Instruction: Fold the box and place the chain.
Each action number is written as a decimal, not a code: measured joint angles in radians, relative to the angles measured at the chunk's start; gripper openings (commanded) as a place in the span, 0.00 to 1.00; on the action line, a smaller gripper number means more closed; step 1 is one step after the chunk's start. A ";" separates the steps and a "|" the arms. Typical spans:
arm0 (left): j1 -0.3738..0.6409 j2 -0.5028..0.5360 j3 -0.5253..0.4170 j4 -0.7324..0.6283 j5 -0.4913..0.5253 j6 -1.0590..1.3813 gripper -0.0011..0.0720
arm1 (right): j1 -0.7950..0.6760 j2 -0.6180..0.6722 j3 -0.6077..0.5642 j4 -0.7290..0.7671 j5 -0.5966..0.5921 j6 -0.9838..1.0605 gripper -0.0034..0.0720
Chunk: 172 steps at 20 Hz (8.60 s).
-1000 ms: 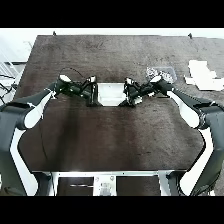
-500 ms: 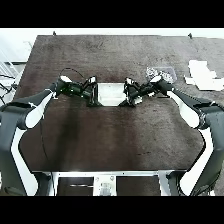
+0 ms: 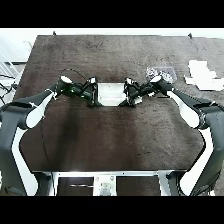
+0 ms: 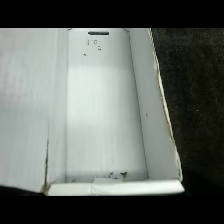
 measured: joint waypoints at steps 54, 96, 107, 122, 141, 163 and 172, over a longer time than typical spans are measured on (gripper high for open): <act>-0.005 0.000 0.000 0.006 -0.016 0.011 0.59 | -0.126 0.158 -0.002 0.074 0.328 0.161 0.07; -0.005 0.000 0.000 0.006 0.005 0.011 0.59 | -0.111 0.338 -0.135 -0.150 -0.050 0.278 0.88; -0.005 0.000 0.000 0.007 0.006 0.011 0.59 | -0.026 0.285 -0.224 -0.185 -0.194 0.085 0.78; -0.005 0.000 0.000 0.008 0.006 0.014 0.59 | 0.031 0.225 -0.227 -0.024 -0.208 0.072 0.44; -0.005 0.000 0.000 0.006 0.009 0.009 0.59 | -0.011 0.310 -0.227 -0.142 -0.202 0.281 0.06; -0.005 0.000 0.000 0.006 0.013 0.010 0.59 | -0.269 0.450 -0.443 -0.201 -0.314 1.216 0.06; -0.005 0.000 0.000 0.006 0.013 0.010 0.59 | -0.136 0.330 -0.449 -0.042 -0.339 1.181 0.07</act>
